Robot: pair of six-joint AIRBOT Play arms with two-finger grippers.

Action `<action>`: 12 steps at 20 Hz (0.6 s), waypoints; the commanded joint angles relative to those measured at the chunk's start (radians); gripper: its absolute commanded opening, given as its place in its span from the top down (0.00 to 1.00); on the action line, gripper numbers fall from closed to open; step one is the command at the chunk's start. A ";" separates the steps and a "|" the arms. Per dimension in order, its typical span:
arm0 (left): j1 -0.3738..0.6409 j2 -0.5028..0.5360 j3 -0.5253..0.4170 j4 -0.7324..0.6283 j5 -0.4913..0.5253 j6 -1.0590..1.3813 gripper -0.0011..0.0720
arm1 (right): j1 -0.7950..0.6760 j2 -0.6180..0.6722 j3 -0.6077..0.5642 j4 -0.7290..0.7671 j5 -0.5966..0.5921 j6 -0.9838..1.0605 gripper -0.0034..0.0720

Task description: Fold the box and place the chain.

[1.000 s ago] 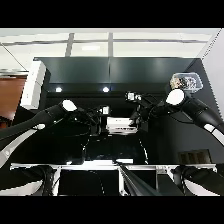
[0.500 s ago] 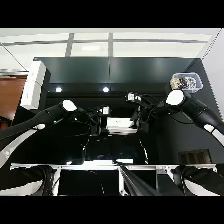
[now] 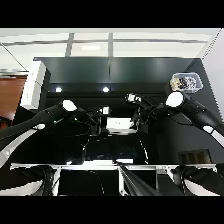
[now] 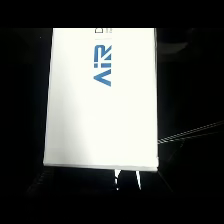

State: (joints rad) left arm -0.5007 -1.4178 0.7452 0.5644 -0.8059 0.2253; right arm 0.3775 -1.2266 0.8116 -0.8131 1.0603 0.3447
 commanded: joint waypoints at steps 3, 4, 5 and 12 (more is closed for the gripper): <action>0.000 -0.001 0.000 0.000 0.000 0.000 0.43 | -0.029 0.047 0.041 0.027 0.079 0.190 0.45; 0.000 -0.001 0.000 0.000 0.000 0.000 0.43 | -0.060 0.074 0.044 0.028 0.111 0.291 0.45; 0.000 -0.001 0.000 0.000 0.000 0.000 0.43 | -0.097 0.092 0.044 0.027 0.160 0.390 0.49; 0.000 -0.001 0.001 0.000 0.000 0.000 0.43 | -0.200 0.090 -0.162 0.496 0.182 0.478 0.94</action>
State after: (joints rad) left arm -0.5007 -1.4178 0.7452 0.5644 -0.8062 0.2253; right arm 0.1940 -1.1378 0.7345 -0.5674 1.2926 0.7738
